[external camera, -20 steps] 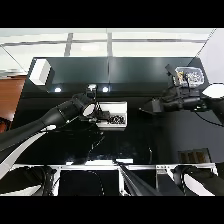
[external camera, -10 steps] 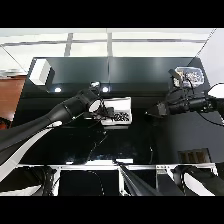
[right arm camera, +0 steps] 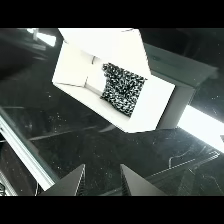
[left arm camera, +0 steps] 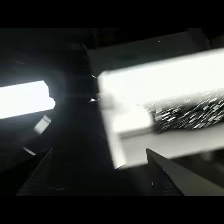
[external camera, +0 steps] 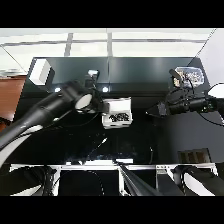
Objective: Fold the box and place the chain.
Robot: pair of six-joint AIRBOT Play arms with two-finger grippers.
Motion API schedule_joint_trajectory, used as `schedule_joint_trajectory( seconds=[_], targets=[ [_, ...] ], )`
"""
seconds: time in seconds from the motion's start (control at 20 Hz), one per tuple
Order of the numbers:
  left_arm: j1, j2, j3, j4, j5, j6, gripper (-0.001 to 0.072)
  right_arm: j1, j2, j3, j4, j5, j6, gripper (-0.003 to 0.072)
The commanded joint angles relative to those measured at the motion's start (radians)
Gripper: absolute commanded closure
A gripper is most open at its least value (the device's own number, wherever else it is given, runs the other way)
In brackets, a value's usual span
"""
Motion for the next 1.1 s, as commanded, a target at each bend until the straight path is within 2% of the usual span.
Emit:
schedule_joint_trajectory(
  seconds=[0.0,0.1,0.15,0.2,0.25,0.3,0.35,0.4,0.45,0.55,0.7,0.8,0.9,1.05],
  targets=[
    [0.09,0.187,-0.118,0.161,-0.075,0.08,0.0008,-0.001,0.001,0.0,0.0,0.0,0.013,0.0415],
    [0.268,0.293,-0.283,0.076,-0.039,0.08,0.0009,-0.001,0.001,0.0,0.0,0.001,0.027,0.0415],
    [0.377,0.334,-0.371,-0.046,0.02,0.097,0.0009,-0.001,0.001,0.0,0.0,0.0,0.028,0.0415],
    [0.472,0.36,-0.449,-0.229,0.099,0.209,0.0009,-0.001,0.001,0.0,-0.001,0.0,0.034,0.0415],
    [0.558,0.367,-0.521,-0.48,0.171,0.454,0.001,-0.001,0.001,0.0,0.0,-0.001,0.039,0.0415],
    [0.613,0.359,-0.572,-0.721,0.188,0.75,0.001,-0.001,0.0,0.0,0.0,-0.005,0.045,0.0415],
    [0.645,0.342,-0.613,-0.93,0.166,1.077,0.001,-0.001,0.0,0.0,0.0,-0.008,0.046,0.0415],
    [0.65,0.325,-0.636,-1.046,0.132,1.342,0.001,-0.001,0.0,0.0,-0.001,-0.011,0.049,0.0415],
    [0.636,0.309,-0.65,-1.106,0.113,1.566,0.0009,-0.001,0.0,0.0,-0.001,-0.011,0.05,0.0415],
    [0.583,0.285,-0.656,-1.118,0.125,1.865,0.0006,-0.001,0.0,0.0,0.0,-0.011,0.065,0.0415],
    [0.493,0.261,-0.656,-1.12,0.218,2.153,-0.0009,-0.001,0.0,0.0,-0.001,-0.011,0.082,0.0415],
    [0.429,0.25,-0.656,-1.119,0.318,2.351,-0.0009,-0.001,0.0,0.0,-0.001,-0.011,0.087,0.0415],
    [0.379,0.23,-0.653,-1.119,0.436,2.463,-0.0008,-0.001,0.0,0.0,0.0,-0.013,0.092,0.0415],
    [0.39,0.12,-0.595,-1.135,0.469,2.469,-0.0008,-0.001,0.0,0.0,0.0,-0.019,0.1,0.0415]
  ],
)
